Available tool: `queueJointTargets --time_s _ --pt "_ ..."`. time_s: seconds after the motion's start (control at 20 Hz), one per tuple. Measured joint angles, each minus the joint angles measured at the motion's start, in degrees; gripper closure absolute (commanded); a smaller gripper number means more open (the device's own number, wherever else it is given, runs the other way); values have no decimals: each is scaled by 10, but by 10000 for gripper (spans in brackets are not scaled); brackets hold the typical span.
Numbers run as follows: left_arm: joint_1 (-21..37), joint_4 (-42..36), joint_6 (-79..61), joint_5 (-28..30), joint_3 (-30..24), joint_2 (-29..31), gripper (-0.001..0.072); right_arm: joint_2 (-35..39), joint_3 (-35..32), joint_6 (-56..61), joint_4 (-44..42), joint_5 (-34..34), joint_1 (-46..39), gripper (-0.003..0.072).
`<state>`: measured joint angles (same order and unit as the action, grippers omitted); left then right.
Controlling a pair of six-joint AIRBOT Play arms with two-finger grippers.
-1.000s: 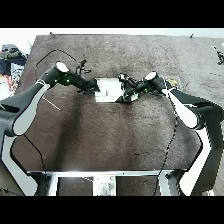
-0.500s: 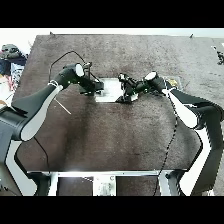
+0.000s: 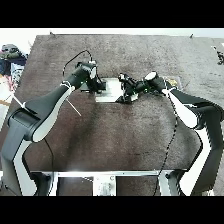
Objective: Fold the box and place the chain.
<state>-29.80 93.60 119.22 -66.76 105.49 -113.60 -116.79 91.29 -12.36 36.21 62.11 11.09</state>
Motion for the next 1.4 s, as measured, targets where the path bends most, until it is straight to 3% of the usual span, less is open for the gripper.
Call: queueJointTargets --time_s 0.05,0.45,0.55,0.65,0.7,0.9,0.95,1.0,1.25,1.4 --pt "-1 7 5 -4 3 -3 434 0 0 0 0 0 0 223" --pt "-5 26 22 -10 10 -21 436 0 0 0 0 0 0 223" --pt "-5 26 23 -9 10 -23 598 0 0 0 0 0 0 223" --pt "-5 26 22 -5 10 -24 614 0 0 0 0 0 0 223" --pt "-5 25 22 -5 10 -25 696 0 0 0 0 0 0 223" --pt "-5 24 16 -14 10 -25 695 0 0 0 0 0 1 223" --pt "-5 23 13 -18 10 -25 643 0 0 0 0 0 1 223" --pt "-5 23 12 -22 11 -25 407 0 0 0 0 0 1 223" --pt "-4 12 -17 -40 16 -24 401 0 0 0 0 0 0 223" --pt "-5 7 -36 -56 35 -23 212 0 0 0 0 0 0 223"
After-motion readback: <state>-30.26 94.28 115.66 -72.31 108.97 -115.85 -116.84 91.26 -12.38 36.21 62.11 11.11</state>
